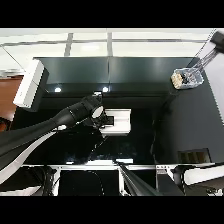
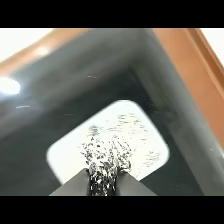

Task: Fold the box and place the chain.

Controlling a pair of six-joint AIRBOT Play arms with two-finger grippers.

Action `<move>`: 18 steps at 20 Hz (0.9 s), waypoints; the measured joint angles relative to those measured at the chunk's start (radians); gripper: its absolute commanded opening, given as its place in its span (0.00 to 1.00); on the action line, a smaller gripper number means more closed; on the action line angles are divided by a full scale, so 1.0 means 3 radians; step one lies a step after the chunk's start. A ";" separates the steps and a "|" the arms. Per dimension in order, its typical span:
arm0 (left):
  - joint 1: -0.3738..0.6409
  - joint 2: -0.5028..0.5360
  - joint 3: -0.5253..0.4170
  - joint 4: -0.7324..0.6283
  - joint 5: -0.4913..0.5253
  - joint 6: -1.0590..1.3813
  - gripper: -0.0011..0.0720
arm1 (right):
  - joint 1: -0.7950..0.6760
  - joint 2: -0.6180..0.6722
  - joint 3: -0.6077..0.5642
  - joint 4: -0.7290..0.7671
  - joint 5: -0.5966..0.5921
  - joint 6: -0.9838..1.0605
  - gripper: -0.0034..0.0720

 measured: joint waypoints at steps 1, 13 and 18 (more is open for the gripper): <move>0.0000 0.0000 0.0000 -0.0001 0.0000 0.0000 0.05 | 0.0006 0.0188 0.0000 0.0094 0.0048 -0.0088 0.06; 0.0000 0.0000 0.0000 -0.0011 -0.0009 -0.0001 0.05 | 0.0303 0.1896 -0.0467 0.1347 0.0736 -0.0670 0.06; 0.0000 0.0000 0.0000 -0.0013 -0.0009 -0.0001 0.05 | 0.0556 0.2167 -0.0610 0.1784 0.0983 -0.0744 0.06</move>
